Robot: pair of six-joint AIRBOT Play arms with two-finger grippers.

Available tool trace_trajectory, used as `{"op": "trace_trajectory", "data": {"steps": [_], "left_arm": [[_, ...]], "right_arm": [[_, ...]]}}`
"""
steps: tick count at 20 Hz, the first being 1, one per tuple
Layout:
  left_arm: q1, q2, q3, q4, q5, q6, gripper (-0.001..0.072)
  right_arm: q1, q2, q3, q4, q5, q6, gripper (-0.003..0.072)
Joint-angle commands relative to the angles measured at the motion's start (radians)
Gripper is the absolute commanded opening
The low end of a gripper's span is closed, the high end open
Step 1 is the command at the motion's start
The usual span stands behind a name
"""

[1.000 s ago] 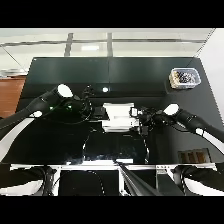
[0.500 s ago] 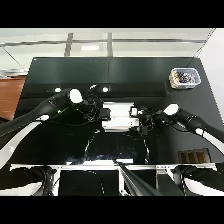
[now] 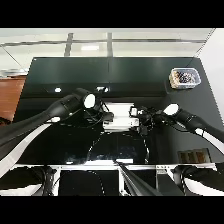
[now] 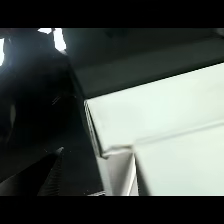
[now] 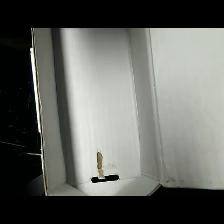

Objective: Fold the box and place the chain.

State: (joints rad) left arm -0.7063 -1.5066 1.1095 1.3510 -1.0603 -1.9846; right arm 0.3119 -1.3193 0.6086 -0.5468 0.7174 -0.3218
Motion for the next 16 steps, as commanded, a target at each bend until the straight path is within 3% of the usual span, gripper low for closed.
{"op": "trace_trajectory", "data": {"steps": [1,8,16], "left_arm": [[-0.035,-0.019,0.027,0.013,-0.011,-0.097,0.0505],[-0.047,-0.027,0.031,0.093,-0.015,-0.326,0.0485],[-0.101,-0.074,0.037,0.134,-0.019,-0.379,0.0484]], "right_arm": [[0.000,-0.001,0.000,0.000,0.001,0.000,0.0488],[0.000,-0.001,0.000,0.000,0.001,0.000,0.0488],[0.000,-0.001,0.000,0.000,0.001,0.000,0.0488]]}}
